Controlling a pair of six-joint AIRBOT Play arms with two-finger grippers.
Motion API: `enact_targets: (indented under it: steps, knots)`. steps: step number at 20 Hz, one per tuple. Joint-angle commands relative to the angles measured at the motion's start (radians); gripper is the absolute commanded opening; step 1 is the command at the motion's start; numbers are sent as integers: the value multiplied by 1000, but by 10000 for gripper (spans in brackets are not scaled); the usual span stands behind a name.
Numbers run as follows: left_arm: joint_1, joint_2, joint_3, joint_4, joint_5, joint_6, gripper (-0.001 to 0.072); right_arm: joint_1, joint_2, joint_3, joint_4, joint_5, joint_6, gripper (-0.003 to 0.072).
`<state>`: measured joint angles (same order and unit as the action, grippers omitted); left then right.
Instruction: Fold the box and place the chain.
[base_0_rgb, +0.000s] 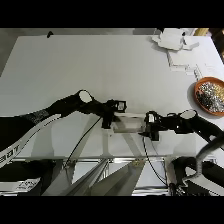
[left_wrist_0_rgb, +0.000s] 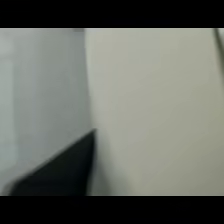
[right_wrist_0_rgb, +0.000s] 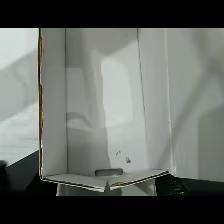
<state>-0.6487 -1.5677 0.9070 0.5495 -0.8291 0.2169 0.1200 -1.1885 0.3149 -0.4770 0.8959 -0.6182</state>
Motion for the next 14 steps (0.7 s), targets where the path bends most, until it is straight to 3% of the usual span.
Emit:
enact_targets:
  steps: [1, 4, 8, 9, 11, 12, 13, 14]
  knots:
    - [8, 34, 2, -13, -27, -24, 688, -1, 1, 1, 7, -19, 8, 381]
    - [23, 104, 2, 109, -36, -175, 690, -1, 1, 1, 7, -19, 8, 381]
    - [47, 215, 2, 421, -117, -467, 686, -1, 1, 1, 7, -19, 8, 381]
    - [52, 247, 2, 491, -144, -526, 646, -1, 1, 1, 7, -18, 8, 381]
    - [56, 312, 2, 571, -198, -618, 492, -1, 1, 1, 7, -18, 8, 381]
    - [55, 343, 2, 573, -225, -647, 372, -1, 1, 1, 7, -18, 8, 381]
    - [51, 376, 2, 564, -251, -663, 148, -1, 1, 1, 7, -18, 7, 381]
    - [40, 402, 2, 556, -270, -665, 0, -1, 1, 1, 7, -18, 8, 381]
